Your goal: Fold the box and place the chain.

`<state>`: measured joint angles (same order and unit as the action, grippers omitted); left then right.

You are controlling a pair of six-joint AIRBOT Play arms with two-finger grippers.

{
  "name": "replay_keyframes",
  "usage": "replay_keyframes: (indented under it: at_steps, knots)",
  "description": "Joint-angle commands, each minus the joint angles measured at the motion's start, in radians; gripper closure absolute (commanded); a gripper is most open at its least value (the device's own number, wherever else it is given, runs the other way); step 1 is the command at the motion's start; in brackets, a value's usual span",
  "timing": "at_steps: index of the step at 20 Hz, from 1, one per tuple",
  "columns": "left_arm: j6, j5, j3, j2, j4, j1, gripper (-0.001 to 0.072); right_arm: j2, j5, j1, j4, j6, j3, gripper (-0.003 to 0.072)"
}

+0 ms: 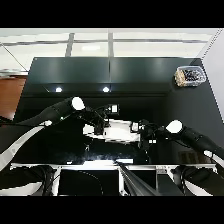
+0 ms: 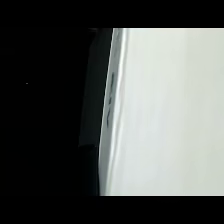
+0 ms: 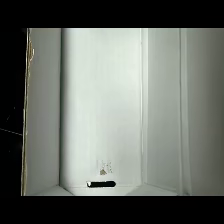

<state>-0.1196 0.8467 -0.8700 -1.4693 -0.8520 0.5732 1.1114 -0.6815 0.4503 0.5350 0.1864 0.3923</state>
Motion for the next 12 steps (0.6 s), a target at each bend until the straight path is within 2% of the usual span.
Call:
replay_keyframes:
  at_steps: [1, 4, 5, 6, 8, 9, 10, 11, 12]
  knots:
    - [-0.001, 0.003, 0.001, 0.000, 0.001, 0.001, 0.0679, 0.001, 0.006, 0.000, 0.001, -0.003, 0.001, -0.0013]
    - [0.000, 0.003, 0.001, 0.000, 0.001, 0.001, 0.0679, 0.001, 0.006, 0.001, 0.001, -0.003, 0.001, -0.0011]
    - [0.000, 0.003, 0.001, 0.000, 0.001, 0.001, 0.0679, 0.001, 0.006, 0.001, 0.001, -0.003, 0.001, 0.0021]
    - [0.000, 0.003, 0.001, 0.000, 0.001, 0.001, 0.0676, 0.001, 0.006, 0.001, 0.001, -0.003, 0.001, 0.0137]
    - [0.000, 0.003, 0.000, 0.000, 0.000, 0.001, 0.0659, 0.001, 0.006, 0.000, 0.001, -0.003, 0.001, 0.0157]
    - [0.000, 0.003, -0.002, 0.000, 0.000, 0.000, 0.0534, 0.001, 0.006, 0.000, 0.001, -0.003, 0.001, 0.0157]
    - [0.000, 0.009, -0.006, 0.002, 0.000, 0.000, 0.0367, 0.001, 0.006, 0.000, 0.001, -0.003, 0.001, 0.0158]
    - [-0.004, 0.021, -0.016, 0.004, -0.001, -0.002, 0.0282, 0.001, 0.005, 0.000, 0.003, -0.003, 0.001, 0.0158]
    - [-0.026, 0.039, -0.029, 0.005, -0.005, -0.004, 0.0282, 0.001, -0.002, 0.001, 0.009, -0.002, 0.001, 0.0157]
